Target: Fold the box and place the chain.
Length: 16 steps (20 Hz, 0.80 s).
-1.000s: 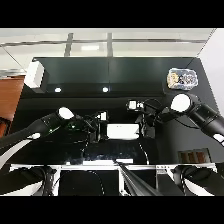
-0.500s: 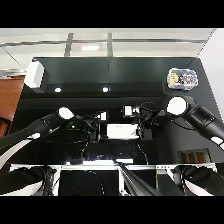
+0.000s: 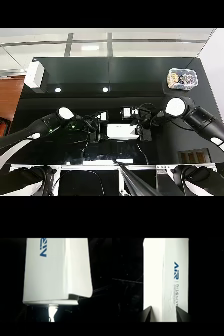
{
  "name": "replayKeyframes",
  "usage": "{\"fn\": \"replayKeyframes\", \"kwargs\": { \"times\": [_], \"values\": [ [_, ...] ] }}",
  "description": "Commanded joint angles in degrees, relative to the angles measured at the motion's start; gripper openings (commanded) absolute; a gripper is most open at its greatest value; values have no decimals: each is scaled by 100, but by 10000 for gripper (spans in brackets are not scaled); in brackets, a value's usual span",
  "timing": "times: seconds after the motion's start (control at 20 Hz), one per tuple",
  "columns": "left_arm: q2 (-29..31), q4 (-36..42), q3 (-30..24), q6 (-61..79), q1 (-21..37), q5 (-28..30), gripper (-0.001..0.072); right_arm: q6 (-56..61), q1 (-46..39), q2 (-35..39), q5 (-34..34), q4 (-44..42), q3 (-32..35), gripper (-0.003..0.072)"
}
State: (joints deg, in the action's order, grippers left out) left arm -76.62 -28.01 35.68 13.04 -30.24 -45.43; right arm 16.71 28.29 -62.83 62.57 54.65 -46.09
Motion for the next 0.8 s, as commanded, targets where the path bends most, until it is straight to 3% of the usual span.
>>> {"fn": "replayKeyframes", "kwargs": {
  "times": [0.0,0.6,0.65,0.75],
  "values": [
    [2,-2,-2,2,2,0,334,-2,4,4,-9,2,15,346],
    [2,-2,-2,2,0,0,334,39,4,4,-286,-22,122,339],
    [2,-2,-2,2,0,0,334,37,2,4,-262,-22,122,164],
    [2,-2,-2,2,0,0,334,37,4,4,-234,-22,122,174]
  ]
}}
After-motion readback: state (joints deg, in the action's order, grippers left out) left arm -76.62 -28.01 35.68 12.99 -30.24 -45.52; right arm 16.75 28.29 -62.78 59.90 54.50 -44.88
